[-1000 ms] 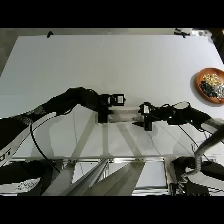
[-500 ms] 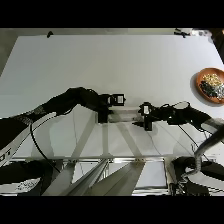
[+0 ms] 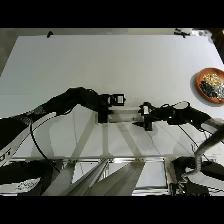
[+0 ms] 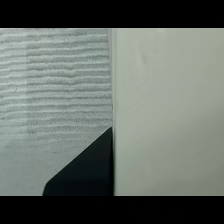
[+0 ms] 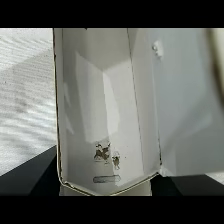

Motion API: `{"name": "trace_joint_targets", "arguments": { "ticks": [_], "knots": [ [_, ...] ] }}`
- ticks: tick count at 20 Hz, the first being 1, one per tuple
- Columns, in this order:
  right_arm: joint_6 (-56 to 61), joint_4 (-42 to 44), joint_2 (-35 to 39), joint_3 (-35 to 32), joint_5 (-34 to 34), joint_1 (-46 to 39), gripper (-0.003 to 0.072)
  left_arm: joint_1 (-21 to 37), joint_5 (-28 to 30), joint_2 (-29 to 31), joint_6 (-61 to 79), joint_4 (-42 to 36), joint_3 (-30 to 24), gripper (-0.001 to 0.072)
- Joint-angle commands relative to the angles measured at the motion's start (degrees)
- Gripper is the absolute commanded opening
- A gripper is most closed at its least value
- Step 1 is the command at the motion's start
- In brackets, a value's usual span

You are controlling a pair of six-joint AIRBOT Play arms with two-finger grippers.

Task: Fold the box and place the chain.

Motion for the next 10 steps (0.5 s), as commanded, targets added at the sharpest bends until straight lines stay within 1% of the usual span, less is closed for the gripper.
{"name": "trace_joint_targets", "arguments": {
  "ticks": [1,10],
  "knots": [
    [0.0,-0.1,0.0,0.0,0.0,0.0,0.0406,0.0,0.0,0.0,0.0,0.0,0.0,0.0010],
    [0.0,-0.1,0.0,0.0,0.0,0.0,0.0406,0.0,0.0,0.0,0.0,0.0,0.0,0.0010]
  ]
}}
